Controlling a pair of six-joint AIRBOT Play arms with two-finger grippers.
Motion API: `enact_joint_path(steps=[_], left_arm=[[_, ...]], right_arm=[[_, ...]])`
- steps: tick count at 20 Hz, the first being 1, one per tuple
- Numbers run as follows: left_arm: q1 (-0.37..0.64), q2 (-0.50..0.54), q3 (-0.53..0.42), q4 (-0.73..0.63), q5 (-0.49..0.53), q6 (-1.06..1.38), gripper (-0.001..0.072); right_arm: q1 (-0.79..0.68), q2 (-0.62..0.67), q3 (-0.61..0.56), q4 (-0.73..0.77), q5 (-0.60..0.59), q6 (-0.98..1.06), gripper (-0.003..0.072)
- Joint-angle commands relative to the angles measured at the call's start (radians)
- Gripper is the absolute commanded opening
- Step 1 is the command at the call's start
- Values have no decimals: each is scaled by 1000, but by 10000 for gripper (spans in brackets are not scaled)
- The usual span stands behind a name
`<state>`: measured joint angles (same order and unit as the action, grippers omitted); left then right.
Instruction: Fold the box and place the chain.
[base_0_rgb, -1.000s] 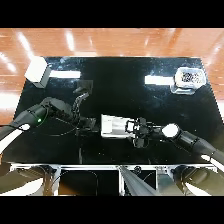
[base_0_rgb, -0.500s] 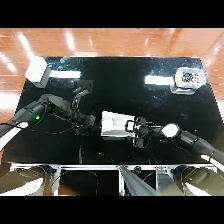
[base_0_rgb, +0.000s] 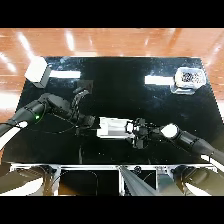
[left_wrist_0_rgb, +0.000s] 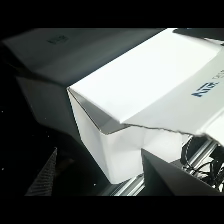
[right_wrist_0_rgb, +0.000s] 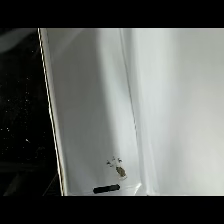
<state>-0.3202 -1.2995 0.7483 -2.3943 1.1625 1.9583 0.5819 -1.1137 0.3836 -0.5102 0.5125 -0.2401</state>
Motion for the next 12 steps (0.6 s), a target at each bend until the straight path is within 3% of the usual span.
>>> enact_joint_path(steps=[1, 8, 12], left_arm=[[-26, -1, 1, -2, -33, 0, 629], [-108, 39, 1, 40, -161, -138, 629], [-196, 96, 1, 255, -233, -366, 629]], right_arm=[[0, 1, 0, 1, -2, 0, 495], [0, 1, 0, 1, -2, 1, 494], [0, 0, 0, 1, -3, 1, 494]])
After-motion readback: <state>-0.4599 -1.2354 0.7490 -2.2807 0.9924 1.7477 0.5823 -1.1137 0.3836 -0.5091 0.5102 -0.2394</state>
